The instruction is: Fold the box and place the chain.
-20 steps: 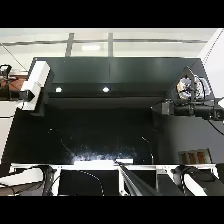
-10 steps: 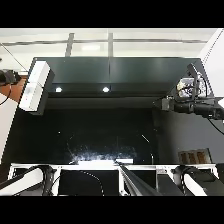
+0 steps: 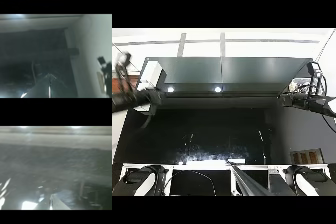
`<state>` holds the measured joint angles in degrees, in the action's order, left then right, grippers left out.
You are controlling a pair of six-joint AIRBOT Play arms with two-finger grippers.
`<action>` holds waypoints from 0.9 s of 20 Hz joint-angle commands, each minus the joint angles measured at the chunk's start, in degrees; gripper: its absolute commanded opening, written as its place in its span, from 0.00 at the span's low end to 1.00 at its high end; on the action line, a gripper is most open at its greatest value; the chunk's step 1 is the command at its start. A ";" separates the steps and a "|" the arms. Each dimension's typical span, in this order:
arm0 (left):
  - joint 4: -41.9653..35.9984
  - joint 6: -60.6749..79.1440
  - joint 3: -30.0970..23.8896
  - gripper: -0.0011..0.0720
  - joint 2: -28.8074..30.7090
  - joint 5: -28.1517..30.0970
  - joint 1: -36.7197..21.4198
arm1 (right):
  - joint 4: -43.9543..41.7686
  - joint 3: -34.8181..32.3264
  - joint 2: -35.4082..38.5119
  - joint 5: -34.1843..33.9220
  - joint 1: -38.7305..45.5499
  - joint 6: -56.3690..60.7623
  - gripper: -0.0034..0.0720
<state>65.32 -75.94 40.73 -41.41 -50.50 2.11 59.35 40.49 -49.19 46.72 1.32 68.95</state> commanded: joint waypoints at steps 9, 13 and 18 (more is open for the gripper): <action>7.89 -7.93 -12.61 0.06 9.97 9.42 3.45 | 5.84 -3.26 0.00 -5.75 0.11 3.26 0.11; 7.48 -7.96 -12.61 0.06 9.97 9.44 3.50 | 5.84 -3.26 0.00 -5.75 0.09 3.26 0.11; 7.48 -7.96 -12.61 0.06 9.97 9.46 3.50 | 5.84 -3.26 0.00 -5.73 0.09 3.26 0.11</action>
<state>72.86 -83.83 28.16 -31.48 -41.28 5.56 65.17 37.23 -49.19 41.04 1.39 72.20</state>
